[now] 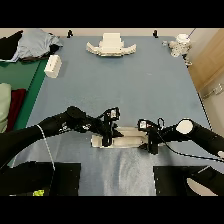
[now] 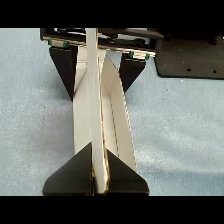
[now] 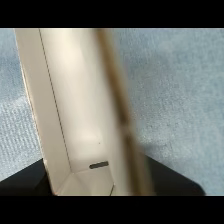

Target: Fold the box.

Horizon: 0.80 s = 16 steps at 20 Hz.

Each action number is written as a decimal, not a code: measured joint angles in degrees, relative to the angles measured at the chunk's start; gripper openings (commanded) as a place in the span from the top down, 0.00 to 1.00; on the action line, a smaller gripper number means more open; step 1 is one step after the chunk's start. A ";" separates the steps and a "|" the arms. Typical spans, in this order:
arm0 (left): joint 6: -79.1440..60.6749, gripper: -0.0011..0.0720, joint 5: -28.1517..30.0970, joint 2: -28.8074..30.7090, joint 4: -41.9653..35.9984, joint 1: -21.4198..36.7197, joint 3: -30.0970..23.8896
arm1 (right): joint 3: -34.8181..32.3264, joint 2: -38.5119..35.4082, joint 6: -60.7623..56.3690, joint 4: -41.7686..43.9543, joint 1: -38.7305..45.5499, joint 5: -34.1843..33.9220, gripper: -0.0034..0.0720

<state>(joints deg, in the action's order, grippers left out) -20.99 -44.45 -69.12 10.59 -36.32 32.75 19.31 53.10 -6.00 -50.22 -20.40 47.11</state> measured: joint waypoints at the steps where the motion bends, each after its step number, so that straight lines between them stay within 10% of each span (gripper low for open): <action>1: 0.00 0.96 0.17 0.00 -0.13 0.00 0.00 | 0.00 0.00 -0.13 -0.02 0.00 0.00 0.24; 5: 0.00 0.95 0.68 0.00 -0.31 0.00 0.00 | 0.00 0.00 -0.44 -0.07 0.00 0.35 0.24; 7: -0.02 0.56 1.29 -0.07 0.59 -0.02 -0.07 | -0.02 0.00 -0.59 -0.02 0.02 0.44 0.24; 16: 9.14 0.56 2.25 2.58 3.41 1.64 0.07 | -0.02 0.00 -0.61 -0.04 0.02 0.76 0.24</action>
